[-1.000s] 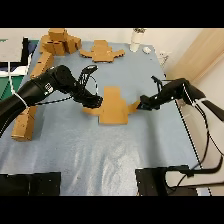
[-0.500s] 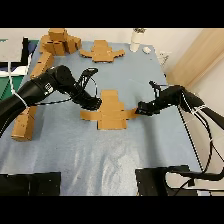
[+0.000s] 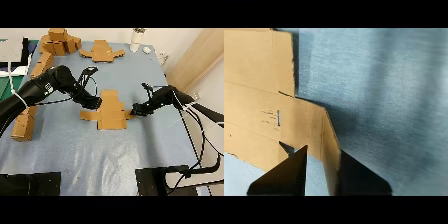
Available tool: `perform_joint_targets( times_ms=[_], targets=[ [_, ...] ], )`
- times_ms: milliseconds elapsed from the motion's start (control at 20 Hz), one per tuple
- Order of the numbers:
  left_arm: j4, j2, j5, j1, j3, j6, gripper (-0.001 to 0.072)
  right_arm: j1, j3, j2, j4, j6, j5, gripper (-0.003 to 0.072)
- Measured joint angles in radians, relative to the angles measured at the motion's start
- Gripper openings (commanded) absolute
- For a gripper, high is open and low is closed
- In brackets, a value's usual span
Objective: Fold the box.
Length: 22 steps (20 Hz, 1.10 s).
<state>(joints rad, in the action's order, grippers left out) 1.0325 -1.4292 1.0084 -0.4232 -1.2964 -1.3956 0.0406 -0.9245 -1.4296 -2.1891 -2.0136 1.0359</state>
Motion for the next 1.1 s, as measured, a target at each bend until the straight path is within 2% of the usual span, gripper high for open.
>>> perform_joint_targets(
  times_ms=[100, 150, 200, 250, 300, 350, 550, 750, 900, 1100],
  targets=[
    [0.0, 0.0, -0.004, 0.0, 0.0, -0.001, 0.0012, -0.005, -0.001, -0.004, -0.002, -0.005, -0.007, 0.0224],
    [0.0, 0.0, -0.004, 0.0, 0.0, -0.003, 0.0012, -0.006, -0.001, -0.006, -0.002, -0.007, -0.008, 0.0079],
    [0.0, 0.0, -0.004, 0.0, 0.0, -0.004, 0.0014, -0.008, -0.001, -0.006, -0.002, -0.01, -0.009, 0.0001],
    [0.0, 0.0, -0.003, 0.0, 0.0, -0.004, 0.0105, -0.009, -0.001, -0.007, -0.005, -0.01, -0.009, -0.0001],
    [-0.001, 0.0, -0.001, 0.003, 0.0, -0.004, 0.0437, -0.009, -0.002, -0.008, -0.007, -0.016, -0.009, -0.0002],
    [-0.002, 0.0, 0.006, 0.01, 0.0, -0.004, 0.0497, -0.01, -0.001, -0.008, -0.011, -0.021, -0.003, -0.0002],
    [0.0, 0.0, 0.062, 0.081, 0.001, -0.003, 0.0481, -0.035, 0.031, 0.024, -0.041, -0.044, 0.032, -0.0003],
    [-0.014, 0.0, 0.117, 0.183, 0.036, 0.042, 0.0482, -0.096, 0.123, 0.141, -0.056, -0.055, 0.007, -0.0003],
    [-0.111, 0.0, 0.13, 0.267, 0.105, 0.119, 0.0482, -0.147, 0.208, 0.256, -0.066, -0.058, -0.034, -0.0003],
    [-0.311, 0.0, 0.109, 0.35, 0.23, 0.282, 0.0482, -0.214, 0.317, 0.374, -0.068, -0.06, -0.115, -0.0003]
  ],
)
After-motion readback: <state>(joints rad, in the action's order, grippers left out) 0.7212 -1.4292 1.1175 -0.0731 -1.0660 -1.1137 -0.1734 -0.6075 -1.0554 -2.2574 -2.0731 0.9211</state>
